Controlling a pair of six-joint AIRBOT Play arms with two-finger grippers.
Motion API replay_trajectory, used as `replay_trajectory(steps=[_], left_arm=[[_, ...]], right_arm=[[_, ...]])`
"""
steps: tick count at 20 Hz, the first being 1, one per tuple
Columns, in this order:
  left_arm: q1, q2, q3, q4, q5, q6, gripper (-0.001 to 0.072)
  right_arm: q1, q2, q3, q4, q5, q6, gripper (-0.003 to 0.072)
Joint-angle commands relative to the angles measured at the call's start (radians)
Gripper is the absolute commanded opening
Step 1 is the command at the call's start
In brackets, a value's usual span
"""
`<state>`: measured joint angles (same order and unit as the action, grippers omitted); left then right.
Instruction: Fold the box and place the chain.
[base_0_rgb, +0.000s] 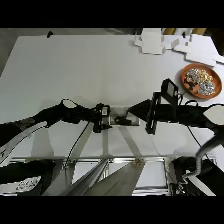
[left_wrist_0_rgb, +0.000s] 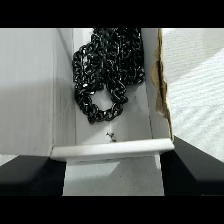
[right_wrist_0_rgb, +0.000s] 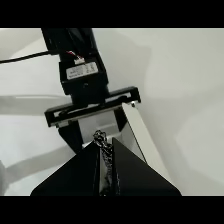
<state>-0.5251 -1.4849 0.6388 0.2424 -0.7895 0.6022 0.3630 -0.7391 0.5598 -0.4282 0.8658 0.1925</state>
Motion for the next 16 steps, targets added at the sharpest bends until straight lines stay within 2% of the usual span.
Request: replay_trajectory(steps=[1,4,6,8,10,12,14,16], left_arm=[[0.0,0.0,0.001,0.0,0.0,0.0,0.015],[0.0,0.0,0.001,0.0,0.0,0.0,0.015],[0.0,0.0,0.001,0.0,0.0,0.0,0.015],[0.0,0.0,0.001,0.0,0.0,0.0,0.015],[0.0,0.0,0.001,0.0,0.0,0.0,0.015],[0.0,0.0,0.001,0.0,0.0,0.0,0.015],[0.0,0.0,0.001,0.0,0.0,0.0,0.015],[0.0,0.0,0.001,0.0,0.0,0.0,0.015]], right_arm=[[0.13,-0.066,-0.013,-0.024,-0.188,-0.055,0.0021],[0.173,-0.164,-0.013,-0.048,-0.214,-0.055,0.0028],[0.182,-0.205,-0.012,-0.099,-0.2,-0.051,0.0189],[0.18,-0.197,-0.008,-0.137,-0.192,-0.051,0.0266],[0.141,-0.162,0.018,-0.156,-0.151,-0.042,0.0274],[0.049,-0.111,0.061,-0.174,-0.111,0.076,0.0269],[-0.064,-0.079,0.1,-0.274,-0.085,0.198,0.0248],[-0.178,-0.084,0.105,-0.441,-0.066,0.293,0.0248]])
